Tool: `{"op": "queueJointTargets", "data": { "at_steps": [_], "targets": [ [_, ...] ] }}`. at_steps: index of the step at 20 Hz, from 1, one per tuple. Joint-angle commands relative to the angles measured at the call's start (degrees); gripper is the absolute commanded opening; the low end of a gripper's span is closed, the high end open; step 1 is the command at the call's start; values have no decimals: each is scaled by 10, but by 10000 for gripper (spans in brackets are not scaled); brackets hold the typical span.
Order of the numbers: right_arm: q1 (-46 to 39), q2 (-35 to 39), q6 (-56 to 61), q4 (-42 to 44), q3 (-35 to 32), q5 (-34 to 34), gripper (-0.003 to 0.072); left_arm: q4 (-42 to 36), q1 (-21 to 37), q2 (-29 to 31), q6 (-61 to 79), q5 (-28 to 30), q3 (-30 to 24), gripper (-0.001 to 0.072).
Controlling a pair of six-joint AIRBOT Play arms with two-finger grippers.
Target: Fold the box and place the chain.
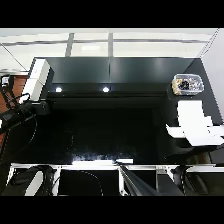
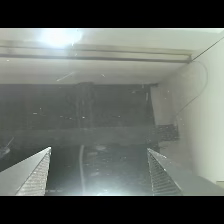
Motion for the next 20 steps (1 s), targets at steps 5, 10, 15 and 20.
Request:
{"op": "queueJointTargets", "data": {
  "at_steps": [5,10,15,20],
  "targets": [
    [20,-7,-9,4,5,49,14,-5,0,0,0,-1,0,707],
    [54,16,-9,113,-74,77,13,-13,0,0,0,-2,0,707],
    [149,113,-1,292,-223,17,14,-40,0,0,1,5,0,707],
    [298,292,12,299,-362,-104,13,-47,0,0,2,-1,0,707]
  ]
}}
